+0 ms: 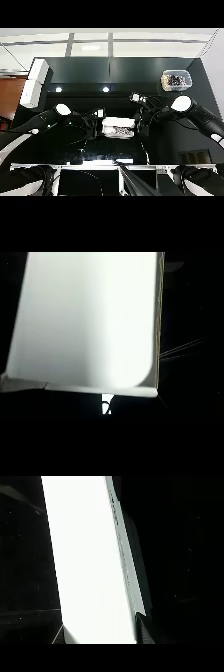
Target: Fold the box and place the chain.
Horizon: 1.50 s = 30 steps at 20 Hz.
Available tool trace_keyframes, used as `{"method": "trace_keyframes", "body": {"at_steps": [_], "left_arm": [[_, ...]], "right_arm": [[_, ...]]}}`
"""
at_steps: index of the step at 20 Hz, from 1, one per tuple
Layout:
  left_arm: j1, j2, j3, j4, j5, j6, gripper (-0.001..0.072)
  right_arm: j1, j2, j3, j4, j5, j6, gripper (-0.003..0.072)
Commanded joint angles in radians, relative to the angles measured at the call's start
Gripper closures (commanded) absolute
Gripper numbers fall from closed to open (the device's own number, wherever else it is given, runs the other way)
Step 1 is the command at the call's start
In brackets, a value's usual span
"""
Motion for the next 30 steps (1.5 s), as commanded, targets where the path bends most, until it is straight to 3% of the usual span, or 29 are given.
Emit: {"method": "trace_keyframes", "body": {"at_steps": [1,2,3,10,15,18,28,29,30], "left_arm": [[-0.001,-0.001,0.000,-0.003,0.005,-0.002,0.0361],[-0.001,-0.001,0.000,-0.003,0.005,-0.002,0.0362],[-0.001,-0.001,0.000,-0.003,0.006,-0.002,0.0362],[-0.001,-0.001,0.000,-0.003,0.006,-0.002,0.0361],[-0.001,-0.001,0.000,-0.003,0.006,-0.002,0.0361],[-0.001,-0.001,0.000,-0.003,0.006,-0.002,0.0361],[-0.001,-0.001,0.000,-0.003,0.006,-0.002,0.0360],[-0.001,-0.001,0.000,-0.003,0.006,-0.002,0.0360],[-0.001,-0.001,0.000,-0.003,0.006,-0.002,0.0360]], "right_arm": [[0.001,0.039,0.000,0.005,0.011,0.002,0.0231],[0.000,0.063,0.000,0.005,0.006,0.029,0.0053],[-0.006,0.089,0.001,0.007,0.006,0.059,0.0011],[-0.034,0.191,0.077,0.006,-0.025,0.253,0.0011],[-0.032,0.073,0.048,0.006,-0.089,0.259,0.0012],[-0.029,-0.006,0.043,0.007,-0.041,0.188,0.0012],[0.035,-0.019,0.043,-0.043,0.010,0.104,0.0016],[0.038,-0.019,0.043,-0.045,0.013,0.104,0.0178],[0.040,-0.019,0.043,-0.043,0.016,0.104,0.0202]]}}
